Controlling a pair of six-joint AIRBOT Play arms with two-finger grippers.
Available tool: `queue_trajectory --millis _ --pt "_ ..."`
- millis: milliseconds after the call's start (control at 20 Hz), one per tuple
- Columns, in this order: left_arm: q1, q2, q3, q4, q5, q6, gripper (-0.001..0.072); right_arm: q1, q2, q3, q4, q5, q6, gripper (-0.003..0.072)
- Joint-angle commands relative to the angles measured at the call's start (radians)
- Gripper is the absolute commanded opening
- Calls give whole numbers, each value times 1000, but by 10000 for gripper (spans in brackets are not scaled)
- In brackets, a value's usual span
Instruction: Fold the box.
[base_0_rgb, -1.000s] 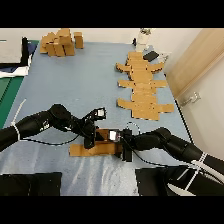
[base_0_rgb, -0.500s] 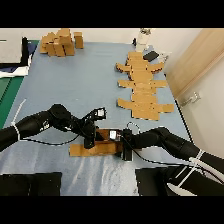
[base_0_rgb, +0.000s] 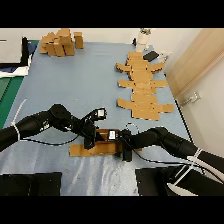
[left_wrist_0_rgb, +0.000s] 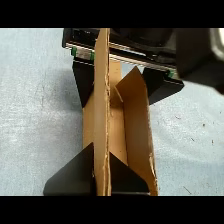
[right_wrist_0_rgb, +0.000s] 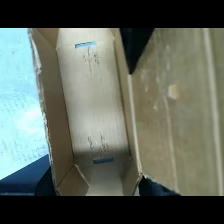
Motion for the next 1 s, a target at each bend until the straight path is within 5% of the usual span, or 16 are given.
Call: queue_trajectory --millis 0,500,650,950 --pt "0 -1 0 0 2 0 13 0 -10 1 2 -5 -7 584" --pt "0 -1 0 0 2 0 13 1 -28 0 -7 -8 -6 567" --pt "0 -1 0 0 2 0 13 1 -28 0 -6 -32 -6 462" --pt "0 -1 0 0 2 0 13 1 -25 0 -3 -38 -6 464"
